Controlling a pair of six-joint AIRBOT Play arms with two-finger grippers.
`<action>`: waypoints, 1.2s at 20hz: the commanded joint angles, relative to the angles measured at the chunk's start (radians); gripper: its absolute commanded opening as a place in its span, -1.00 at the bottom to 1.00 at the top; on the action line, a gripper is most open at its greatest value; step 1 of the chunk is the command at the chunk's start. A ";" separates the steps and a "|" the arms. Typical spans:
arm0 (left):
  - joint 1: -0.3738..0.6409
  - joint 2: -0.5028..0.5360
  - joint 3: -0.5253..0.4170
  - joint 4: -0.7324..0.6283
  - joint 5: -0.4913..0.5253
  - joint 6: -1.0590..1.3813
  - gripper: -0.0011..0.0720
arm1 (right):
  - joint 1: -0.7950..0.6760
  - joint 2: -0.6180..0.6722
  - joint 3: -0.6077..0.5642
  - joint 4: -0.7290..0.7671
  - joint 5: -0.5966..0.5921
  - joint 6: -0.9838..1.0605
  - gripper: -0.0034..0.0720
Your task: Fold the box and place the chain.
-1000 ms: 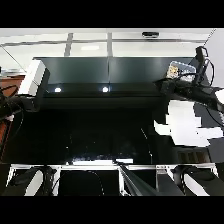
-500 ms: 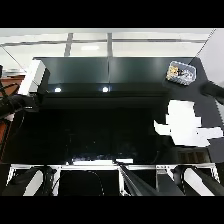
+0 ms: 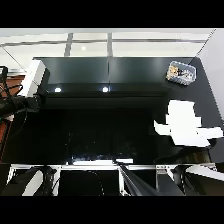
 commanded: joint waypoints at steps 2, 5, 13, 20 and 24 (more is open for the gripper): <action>-0.001 -0.004 0.000 -0.016 -0.011 -0.059 0.94 | -0.006 -0.170 0.067 0.050 0.240 -0.244 1.00; -0.002 -0.004 0.000 -0.019 -0.017 -0.061 0.94 | 0.031 -0.171 0.067 0.050 0.282 -0.293 0.41; -0.002 -0.004 0.000 -0.018 -0.048 -0.060 0.94 | 0.232 -0.014 -0.015 0.089 0.279 -0.277 -0.88; -0.074 -0.005 -0.002 -0.019 -0.098 -0.003 0.94 | 0.558 0.354 -0.355 0.483 -0.001 -0.226 -0.88; -0.244 -0.070 -0.002 -0.155 -0.075 0.039 0.94 | 0.874 0.575 -0.605 0.674 -0.275 -0.219 -0.88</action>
